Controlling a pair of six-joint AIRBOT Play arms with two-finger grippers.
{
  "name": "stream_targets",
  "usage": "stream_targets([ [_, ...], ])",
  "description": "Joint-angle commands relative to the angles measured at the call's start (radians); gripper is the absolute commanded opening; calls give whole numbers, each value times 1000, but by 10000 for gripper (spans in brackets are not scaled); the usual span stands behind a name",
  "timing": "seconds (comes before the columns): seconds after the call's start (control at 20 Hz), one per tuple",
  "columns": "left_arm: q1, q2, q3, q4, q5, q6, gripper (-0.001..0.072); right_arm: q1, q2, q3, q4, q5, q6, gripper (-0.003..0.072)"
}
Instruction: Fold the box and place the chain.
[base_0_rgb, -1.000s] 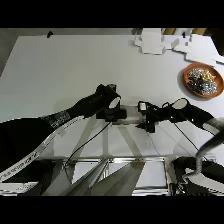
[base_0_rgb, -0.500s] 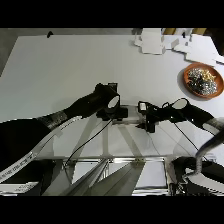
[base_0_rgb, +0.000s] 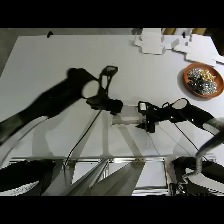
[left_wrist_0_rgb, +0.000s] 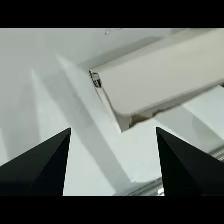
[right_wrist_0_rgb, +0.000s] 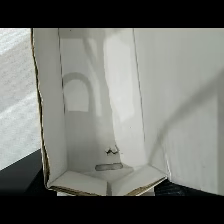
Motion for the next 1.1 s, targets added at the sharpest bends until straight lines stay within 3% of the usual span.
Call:
stream_targets([
  [0.0, 19, 166, 0, -4, -46, 238, 589, 0, 0, 0, 0, 0, 0, 318],
  [0.25, 74, 336, -43, -5, -102, 713, 587, 0, 0, 0, 1, 0, 0, 318],
  [0.35, 103, 364, -127, -8, -45, 841, 578, 0, 0, 0, 0, 0, 0, 318],
  [0.5, 176, 366, -335, -106, 152, 1046, 578, 0, 0, 0, 0, 0, 0, 318],
  [0.65, 271, 314, -547, -356, 380, 1564, 579, 0, 0, 0, 0, 0, 0, 318],
  [0.75, 305, 233, -622, -520, 413, 1973, 578, 0, 0, 0, 0, 0, 0, 318],
  [0.85, 308, 128, -628, -615, 408, 2142, 577, 0, 0, 0, 1, 0, 0, 318],
  [1.05, 293, -14, -628, -838, 490, 2251, 581, 1, 0, 0, 0, 0, 0, 318],
])
